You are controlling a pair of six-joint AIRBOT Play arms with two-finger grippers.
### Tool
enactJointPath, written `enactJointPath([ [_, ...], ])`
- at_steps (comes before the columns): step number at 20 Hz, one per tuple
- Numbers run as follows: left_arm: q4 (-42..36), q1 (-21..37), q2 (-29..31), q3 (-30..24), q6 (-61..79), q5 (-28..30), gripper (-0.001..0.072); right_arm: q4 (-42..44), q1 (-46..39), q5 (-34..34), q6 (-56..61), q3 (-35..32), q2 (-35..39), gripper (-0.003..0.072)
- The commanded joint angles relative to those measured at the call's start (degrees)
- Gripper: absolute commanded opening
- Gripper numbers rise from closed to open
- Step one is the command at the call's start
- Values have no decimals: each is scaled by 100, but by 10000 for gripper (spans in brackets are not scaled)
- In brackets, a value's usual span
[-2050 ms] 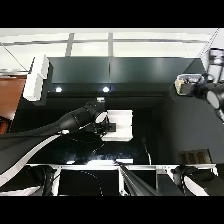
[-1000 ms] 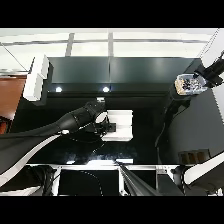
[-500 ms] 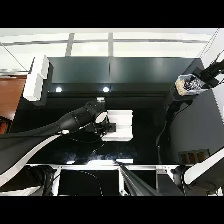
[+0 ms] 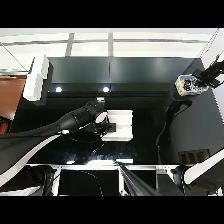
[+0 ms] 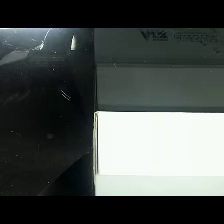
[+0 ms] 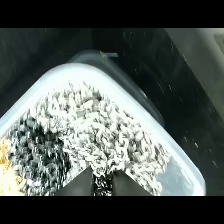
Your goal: Fold the box and place the chain.
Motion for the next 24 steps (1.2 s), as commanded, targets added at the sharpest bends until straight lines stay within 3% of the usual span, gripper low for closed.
enactJointPath([
  [1,-2,2,-2,2,2,2,29,-190,-2,59,-345,7,431,17],
  [4,-2,2,-2,2,2,4,29,-101,11,9,-796,7,1049,17],
  [9,-4,2,-2,2,0,28,30,994,157,168,-1561,4,2184,17],
  [13,-4,2,-2,2,-2,28,29,1174,581,361,-1950,2,3136,17],
  [19,-22,2,-2,2,-2,26,30,2494,811,599,-2385,-7,4439,16],
  [24,-22,2,-2,2,-2,28,29,3257,1012,1128,-2702,-525,5108,16],
])
